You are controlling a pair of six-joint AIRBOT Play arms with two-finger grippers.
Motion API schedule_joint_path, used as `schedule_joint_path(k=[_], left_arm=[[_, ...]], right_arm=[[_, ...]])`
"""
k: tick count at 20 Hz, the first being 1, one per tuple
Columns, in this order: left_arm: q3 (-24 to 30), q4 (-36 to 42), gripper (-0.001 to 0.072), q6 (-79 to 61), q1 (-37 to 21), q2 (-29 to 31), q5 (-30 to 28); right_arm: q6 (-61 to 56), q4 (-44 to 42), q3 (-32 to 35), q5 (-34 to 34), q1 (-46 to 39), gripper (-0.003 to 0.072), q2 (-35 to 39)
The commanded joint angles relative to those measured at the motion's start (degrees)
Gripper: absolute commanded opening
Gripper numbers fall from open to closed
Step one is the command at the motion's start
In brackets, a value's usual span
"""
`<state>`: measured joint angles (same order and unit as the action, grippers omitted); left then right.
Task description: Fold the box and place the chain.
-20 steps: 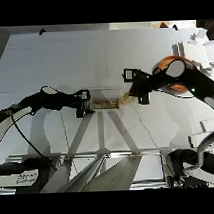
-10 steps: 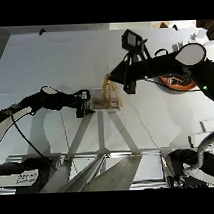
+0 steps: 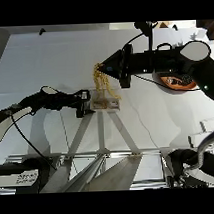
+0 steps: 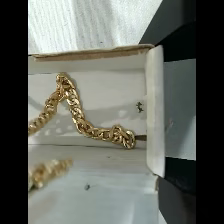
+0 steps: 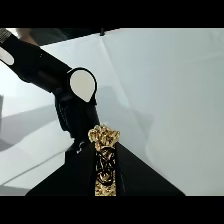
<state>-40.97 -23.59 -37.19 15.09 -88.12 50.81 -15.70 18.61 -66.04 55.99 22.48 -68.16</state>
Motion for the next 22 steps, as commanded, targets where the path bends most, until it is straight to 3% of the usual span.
schedule_joint_path(k=[1, 5, 14, 15, 16, 17, 22], left_arm=[[0.02, 0.0, 0.0211, 0.0, 0.02, 0.0, 0.0], [0.02, 0.0, 0.0211, 0.0, 0.02, 0.0, -0.02], [0.02, 0.0, 0.0211, 0.0, 0.02, 0.0, 0.0], [0.02, 0.0, 0.0211, 0.0, 0.02, 0.0, 0.0], [0.02, 0.0, 0.0211, 0.0, 0.02, 0.0, -0.02], [0.02, 0.0, 0.0211, 0.0, 0.02, -0.02, -0.02], [0.02, 0.0, 0.0211, 0.0, 0.02, 0.0, 0.0]], right_arm=[[-6.84, 9.14, 0.0, 0.52, 0.07, 0.0006, 0.02], [-18.8, 24.28, 1.14, 4.5, 0.07, 0.0006, -0.44], [-19.06, 29.14, 8.26, 3.85, 0.09, 0.0009, -4.42], [-19.04, 29.18, 8.33, 4.85, 0.26, 0.006, -5.75], [-19.04, 28.85, 8.33, 5.25, 0.57, 0.0206, -6.8], [-18.99, 28.65, 8.33, 5.2, 1.03, 0.0264, -7.28], [-18.97, 24.3, 6.08, 6.23, 1.79, 0.0264, -7.32]])
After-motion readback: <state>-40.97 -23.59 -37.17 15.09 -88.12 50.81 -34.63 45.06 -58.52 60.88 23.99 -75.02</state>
